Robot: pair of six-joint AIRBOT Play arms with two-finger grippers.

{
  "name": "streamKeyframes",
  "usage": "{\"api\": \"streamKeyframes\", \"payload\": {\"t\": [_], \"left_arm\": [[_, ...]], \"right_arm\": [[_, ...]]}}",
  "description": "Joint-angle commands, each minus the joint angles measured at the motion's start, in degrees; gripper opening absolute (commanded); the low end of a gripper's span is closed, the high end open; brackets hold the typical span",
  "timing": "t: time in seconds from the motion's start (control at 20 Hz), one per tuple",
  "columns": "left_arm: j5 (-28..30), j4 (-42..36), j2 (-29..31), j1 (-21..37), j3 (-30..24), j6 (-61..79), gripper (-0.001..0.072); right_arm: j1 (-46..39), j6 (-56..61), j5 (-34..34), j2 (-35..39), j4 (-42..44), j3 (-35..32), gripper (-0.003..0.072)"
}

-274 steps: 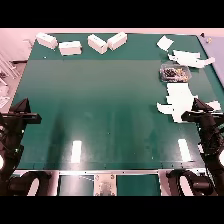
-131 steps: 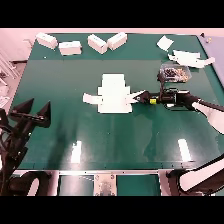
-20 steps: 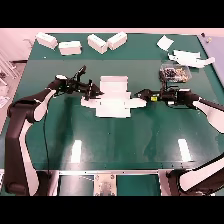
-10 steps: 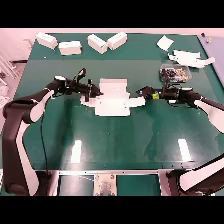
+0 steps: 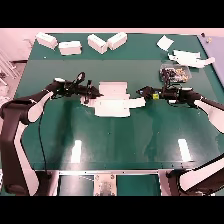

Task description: Fold the box and place the chain.

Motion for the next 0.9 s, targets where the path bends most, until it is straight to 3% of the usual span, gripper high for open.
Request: {"api": "streamKeyframes", "payload": {"t": [0.0,0.7,0.85], "left_arm": [[1.66,0.61,0.02,0.0,-0.48,2.29,0.0017],[2.21,1.14,0.02,0.02,-0.48,2.56,0.0024],[2.14,1.09,0.02,0.02,-0.48,2.54,0.0024]], "right_arm": [[-0.02,0.0,-0.02,0.04,0.0,0.07,0.0298],[-0.04,-2.99,1.42,0.13,0.22,0.33,0.0295],[-0.04,-5.33,1.77,1.95,0.39,0.74,0.0265]]}}
